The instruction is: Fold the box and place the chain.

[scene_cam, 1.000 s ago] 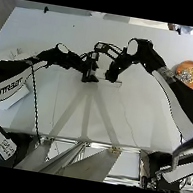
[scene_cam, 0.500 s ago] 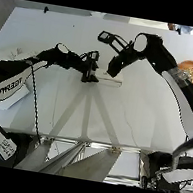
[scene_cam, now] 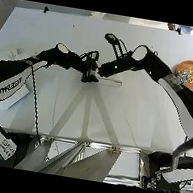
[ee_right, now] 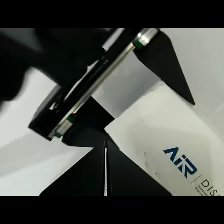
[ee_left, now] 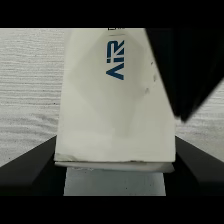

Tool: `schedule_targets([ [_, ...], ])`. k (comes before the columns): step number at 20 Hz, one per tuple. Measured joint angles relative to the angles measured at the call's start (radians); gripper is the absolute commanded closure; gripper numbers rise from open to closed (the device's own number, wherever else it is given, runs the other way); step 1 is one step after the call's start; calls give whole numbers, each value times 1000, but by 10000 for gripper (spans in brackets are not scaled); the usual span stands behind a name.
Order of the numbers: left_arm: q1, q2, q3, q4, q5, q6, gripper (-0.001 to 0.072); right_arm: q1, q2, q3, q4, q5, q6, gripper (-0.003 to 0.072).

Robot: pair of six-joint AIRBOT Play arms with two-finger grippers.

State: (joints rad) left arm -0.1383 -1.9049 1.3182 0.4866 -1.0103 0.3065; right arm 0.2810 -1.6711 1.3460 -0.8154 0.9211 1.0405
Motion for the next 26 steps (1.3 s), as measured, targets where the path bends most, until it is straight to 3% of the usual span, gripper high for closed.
schedule_targets([
  [11, 0, 0, 0, 0, 0, 0, 283, 0, -44, -49, 19, -76, 60, 674],
  [19, 0, 0, 0, 0, 0, 0, 283, -85, 105, -60, 8, -98, 38, 674],
  [26, 0, 0, 0, 0, 0, 0, 283, -193, 214, -267, 34, -90, -41, 676],
])
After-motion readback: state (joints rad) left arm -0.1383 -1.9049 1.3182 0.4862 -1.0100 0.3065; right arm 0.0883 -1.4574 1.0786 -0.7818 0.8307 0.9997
